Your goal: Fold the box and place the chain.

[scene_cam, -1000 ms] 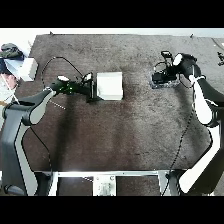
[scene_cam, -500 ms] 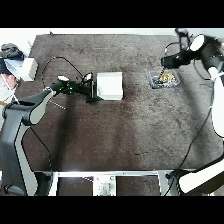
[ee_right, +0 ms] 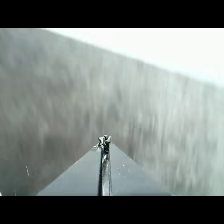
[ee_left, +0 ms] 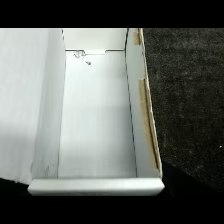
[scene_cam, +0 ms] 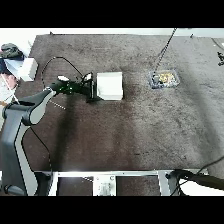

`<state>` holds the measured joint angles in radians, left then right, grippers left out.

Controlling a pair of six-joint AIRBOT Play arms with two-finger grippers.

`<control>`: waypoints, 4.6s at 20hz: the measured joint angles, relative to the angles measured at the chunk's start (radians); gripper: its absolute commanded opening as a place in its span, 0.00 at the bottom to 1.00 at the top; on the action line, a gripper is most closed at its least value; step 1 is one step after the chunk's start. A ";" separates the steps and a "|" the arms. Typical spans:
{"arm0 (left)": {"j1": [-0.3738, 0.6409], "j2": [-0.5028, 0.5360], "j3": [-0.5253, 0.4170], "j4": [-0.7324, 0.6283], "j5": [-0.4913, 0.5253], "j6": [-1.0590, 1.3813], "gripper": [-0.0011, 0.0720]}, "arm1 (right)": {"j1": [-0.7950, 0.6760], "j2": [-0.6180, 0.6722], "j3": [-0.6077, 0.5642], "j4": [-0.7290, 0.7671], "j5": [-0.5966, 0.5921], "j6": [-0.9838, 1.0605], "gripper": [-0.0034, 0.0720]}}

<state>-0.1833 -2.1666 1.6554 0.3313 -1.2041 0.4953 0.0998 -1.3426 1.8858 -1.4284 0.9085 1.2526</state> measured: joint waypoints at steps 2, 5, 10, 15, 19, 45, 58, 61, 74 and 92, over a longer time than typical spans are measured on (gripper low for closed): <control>0.000 0.000 0.000 0.000 0.000 0.000 0.50 | 0.048 0.039 0.000 0.000 -0.033 -0.014 0.06; 0.000 0.000 0.000 0.000 0.000 0.000 0.50 | 0.127 0.060 0.000 0.000 -0.037 -0.023 0.06; 0.000 0.000 0.000 0.000 0.000 0.000 0.50 | 0.251 0.030 -0.005 0.000 0.034 -0.028 0.06; 0.000 0.000 0.000 0.000 0.000 0.000 0.50 | 0.337 -0.048 -0.070 0.009 0.072 -0.018 0.06; 0.000 0.000 0.000 0.000 0.000 0.000 0.50 | 0.362 -0.134 -0.122 0.065 0.035 -0.003 0.06; 0.000 0.000 0.000 0.000 0.000 0.000 0.50 | -0.054 -0.248 -0.814 0.347 -0.495 0.277 0.52; 0.000 0.000 0.000 -0.001 0.000 0.000 0.50 | -0.034 -0.452 -0.625 0.447 -0.595 0.330 0.06; 0.000 0.000 0.000 -0.001 0.000 0.000 0.50 | -0.010 -0.407 -0.618 0.450 -0.557 0.319 0.06; 0.000 0.000 0.000 -0.001 0.000 0.000 0.50 | 0.225 0.066 -0.593 0.436 -0.520 0.159 0.06; 0.000 0.000 0.000 -0.002 0.000 0.000 0.50 | 0.370 -0.175 -0.567 0.349 -0.419 0.183 0.45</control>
<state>-0.1833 -2.1666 1.6554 0.3298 -1.2037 0.4957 0.4698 -1.5181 1.3186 -1.0790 0.4896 1.4353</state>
